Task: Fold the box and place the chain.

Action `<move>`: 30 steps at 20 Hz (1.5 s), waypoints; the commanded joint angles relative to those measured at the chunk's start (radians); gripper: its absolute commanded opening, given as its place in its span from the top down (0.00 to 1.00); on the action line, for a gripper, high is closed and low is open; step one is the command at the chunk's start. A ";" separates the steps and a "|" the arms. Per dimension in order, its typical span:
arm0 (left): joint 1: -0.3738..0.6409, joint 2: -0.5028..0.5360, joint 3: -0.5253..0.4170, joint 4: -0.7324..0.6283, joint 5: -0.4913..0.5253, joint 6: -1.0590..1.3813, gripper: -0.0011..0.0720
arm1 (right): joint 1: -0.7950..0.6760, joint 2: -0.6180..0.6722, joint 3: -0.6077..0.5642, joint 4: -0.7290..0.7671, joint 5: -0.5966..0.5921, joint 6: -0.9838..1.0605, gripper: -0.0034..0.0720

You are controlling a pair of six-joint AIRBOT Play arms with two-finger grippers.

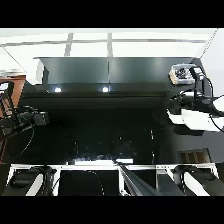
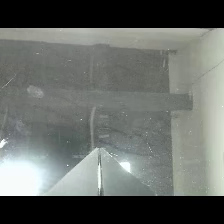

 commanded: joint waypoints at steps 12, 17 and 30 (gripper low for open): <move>0.001 0.001 0.000 0.000 0.000 0.000 0.96 | 0.001 -0.001 -0.001 0.157 -0.131 0.001 0.93; 0.001 0.001 0.000 0.000 0.000 0.000 0.96 | -0.033 -0.042 0.000 0.091 -0.619 0.002 0.00; 0.001 0.001 -0.003 -0.026 0.061 0.000 0.96 | -0.891 -0.597 0.513 -0.188 0.436 -0.094 0.01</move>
